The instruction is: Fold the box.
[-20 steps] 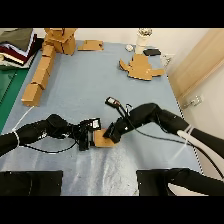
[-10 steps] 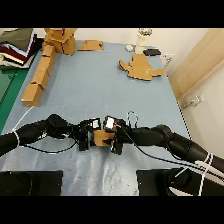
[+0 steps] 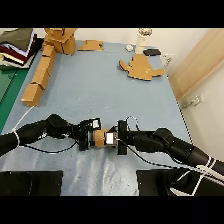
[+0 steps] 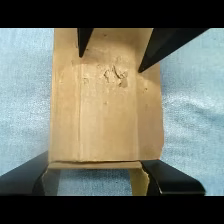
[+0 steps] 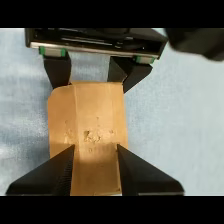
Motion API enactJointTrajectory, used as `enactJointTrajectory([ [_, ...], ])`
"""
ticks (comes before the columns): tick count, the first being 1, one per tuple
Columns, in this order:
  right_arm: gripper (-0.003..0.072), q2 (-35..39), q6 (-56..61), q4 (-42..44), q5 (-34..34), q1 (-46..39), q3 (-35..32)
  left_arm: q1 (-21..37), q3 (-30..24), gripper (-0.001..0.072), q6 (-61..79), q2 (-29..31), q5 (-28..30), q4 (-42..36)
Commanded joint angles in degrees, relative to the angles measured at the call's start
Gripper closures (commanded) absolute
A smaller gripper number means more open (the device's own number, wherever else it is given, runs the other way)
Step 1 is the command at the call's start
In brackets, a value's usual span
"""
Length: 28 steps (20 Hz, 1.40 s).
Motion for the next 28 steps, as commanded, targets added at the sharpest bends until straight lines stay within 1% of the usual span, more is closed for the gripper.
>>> enactJointTrajectory([
  [1, 0.0276, 0.1, -2.8, -1.6, -0.2, 0.9, -0.2, 0.0, 0.0, 0.0250, 0.0, 0.0, 0.0, 0.0],
  [4, 0.0276, 0.1, -2.8, -1.8, 0.8, 3.4, -1.1, 0.0, 0.0, 0.0250, 0.0, 0.0, 0.0, 0.0],
  [8, 0.0276, 1.7, -2.5, -3.1, 11.2, 7.3, -5.2, 0.0, 0.0, 0.0250, 0.0, 0.0, 0.0, 0.0],
  [9, 0.0276, 2.5, -2.5, -3.1, 12.8, 8.1, -6.4, 0.0, 0.0, 0.0250, 0.0, 0.0, 0.0, 0.0],
  [11, 0.0276, 3.6, -0.7, -3.9, 13.5, 8.8, -7.8, 0.0, 0.0, 0.0250, 0.0, 0.0, 0.0, 0.0],
  [13, 0.0276, 3.7, -0.6, -6.6, 15.1, 8.9, -8.2, 0.0, 0.0, 0.0250, 0.0, 0.0, 0.0, 0.0],
  [16, 0.0276, 3.5, -0.6, -10.8, 19.7, 8.8, -9.3, 0.0, 0.0, 0.0250, 0.0, 0.0, 0.0, 0.0],
  [21, 0.0276, 3.2, -0.7, -10.8, 19.8, 9.0, -10.1, 0.0, 0.0, 0.0250, 0.0, 0.0, 0.0, 0.0],
  [28, 0.0277, 0.3, -0.7, -12.2, 20.3, 9.0, -10.1, 0.0, 0.0, 0.0251, 0.0, 0.0, 0.0, 0.0],
])
